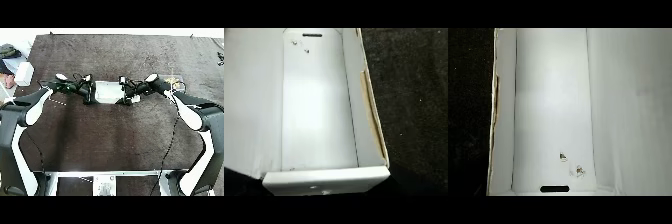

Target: Fold the box and place the chain.

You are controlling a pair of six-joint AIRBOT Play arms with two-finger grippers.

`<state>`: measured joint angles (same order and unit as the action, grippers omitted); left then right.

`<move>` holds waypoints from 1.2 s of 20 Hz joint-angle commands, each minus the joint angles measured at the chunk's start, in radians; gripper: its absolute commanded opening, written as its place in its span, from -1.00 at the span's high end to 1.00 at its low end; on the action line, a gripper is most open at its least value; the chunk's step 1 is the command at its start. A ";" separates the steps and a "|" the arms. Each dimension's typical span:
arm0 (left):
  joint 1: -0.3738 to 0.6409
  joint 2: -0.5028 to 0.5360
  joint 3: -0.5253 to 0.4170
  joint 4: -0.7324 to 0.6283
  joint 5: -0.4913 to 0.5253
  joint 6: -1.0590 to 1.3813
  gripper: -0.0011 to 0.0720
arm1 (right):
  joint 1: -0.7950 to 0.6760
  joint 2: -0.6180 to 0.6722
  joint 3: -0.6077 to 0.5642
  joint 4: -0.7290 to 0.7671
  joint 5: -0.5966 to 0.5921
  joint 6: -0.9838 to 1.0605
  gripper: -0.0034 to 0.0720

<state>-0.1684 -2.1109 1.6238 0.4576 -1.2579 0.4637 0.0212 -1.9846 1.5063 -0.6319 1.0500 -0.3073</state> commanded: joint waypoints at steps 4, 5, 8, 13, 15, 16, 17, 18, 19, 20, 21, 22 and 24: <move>-0.008 -0.005 0.000 -0.009 -0.002 0.016 -0.99 | 0.000 0.000 0.000 0.000 0.000 0.000 -0.25; -0.010 -0.005 0.000 -0.009 0.003 0.016 -0.99 | 0.000 0.000 0.000 0.000 0.000 0.000 -0.25; -0.010 -0.010 0.000 -0.010 0.010 0.016 -0.99 | 0.000 0.000 0.000 0.000 0.000 0.000 -0.25; -0.010 -0.024 0.000 -0.020 0.009 0.016 -0.99 | 0.000 0.000 0.000 0.000 0.000 0.000 -0.25; -0.010 -0.024 0.000 -0.022 0.009 0.016 -0.99 | 0.000 0.000 0.000 0.000 0.000 0.000 -0.25; -0.010 -0.024 0.000 -0.022 0.009 0.016 -0.99 | 0.000 0.000 0.000 0.000 0.000 0.000 -0.25; -0.010 -0.024 0.000 -0.022 0.009 0.016 -0.99 | 0.000 0.000 0.000 0.000 0.000 0.000 -0.25; -0.010 -0.024 0.000 -0.022 0.008 0.016 -0.99 | 0.000 0.000 0.000 0.000 0.000 0.000 -0.25; -0.010 -0.024 0.000 -0.022 0.008 0.016 -0.99 | 0.000 0.000 0.000 0.000 0.000 0.000 -0.25; -0.010 -0.024 0.000 -0.024 0.007 0.016 -0.99 | 0.000 0.000 0.000 0.000 0.000 0.000 -0.25; -0.010 -0.024 0.000 -0.025 0.003 0.016 -0.99 | 0.000 0.000 0.000 0.000 0.000 0.000 -0.25; -0.010 -0.024 0.000 -0.025 0.002 0.016 -0.99 | 0.000 0.000 0.000 0.000 0.000 0.000 -0.25; -0.010 -0.024 0.000 -0.025 0.002 0.016 -0.99 | 0.000 0.000 0.000 0.000 0.000 0.000 -0.25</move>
<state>-0.1772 -2.1345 1.6238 0.4339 -1.2537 0.4801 0.0212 -1.9846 1.5063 -0.6315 1.0500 -0.3077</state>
